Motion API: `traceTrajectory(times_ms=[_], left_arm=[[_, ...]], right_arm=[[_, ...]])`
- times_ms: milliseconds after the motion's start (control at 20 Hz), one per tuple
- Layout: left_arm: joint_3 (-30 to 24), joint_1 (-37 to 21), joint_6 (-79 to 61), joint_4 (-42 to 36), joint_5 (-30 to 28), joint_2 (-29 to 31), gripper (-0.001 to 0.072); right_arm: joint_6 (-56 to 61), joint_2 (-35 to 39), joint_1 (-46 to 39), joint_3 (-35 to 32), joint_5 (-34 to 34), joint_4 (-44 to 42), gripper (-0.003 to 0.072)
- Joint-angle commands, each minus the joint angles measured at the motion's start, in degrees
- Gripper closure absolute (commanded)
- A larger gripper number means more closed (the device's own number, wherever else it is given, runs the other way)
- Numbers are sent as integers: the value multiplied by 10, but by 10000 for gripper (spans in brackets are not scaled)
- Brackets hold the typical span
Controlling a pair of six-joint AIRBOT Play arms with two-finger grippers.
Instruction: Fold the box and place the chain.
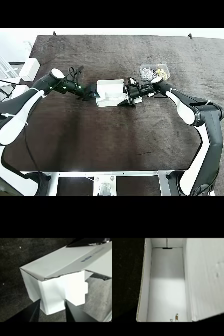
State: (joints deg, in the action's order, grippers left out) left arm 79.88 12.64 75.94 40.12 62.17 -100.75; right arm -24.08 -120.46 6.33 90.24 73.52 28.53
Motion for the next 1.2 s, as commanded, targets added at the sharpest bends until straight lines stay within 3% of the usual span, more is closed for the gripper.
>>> traceTrajectory(times_ms=[0,600,1150], left_arm=[[25,20,73,66,-4,0,343],[49,87,216,209,-38,0,342],[71,113,308,321,-47,-2,342]], right_arm=[[0,0,0,0,0,0,187],[0,0,0,0,0,0,187],[0,0,0,0,0,0,187]])
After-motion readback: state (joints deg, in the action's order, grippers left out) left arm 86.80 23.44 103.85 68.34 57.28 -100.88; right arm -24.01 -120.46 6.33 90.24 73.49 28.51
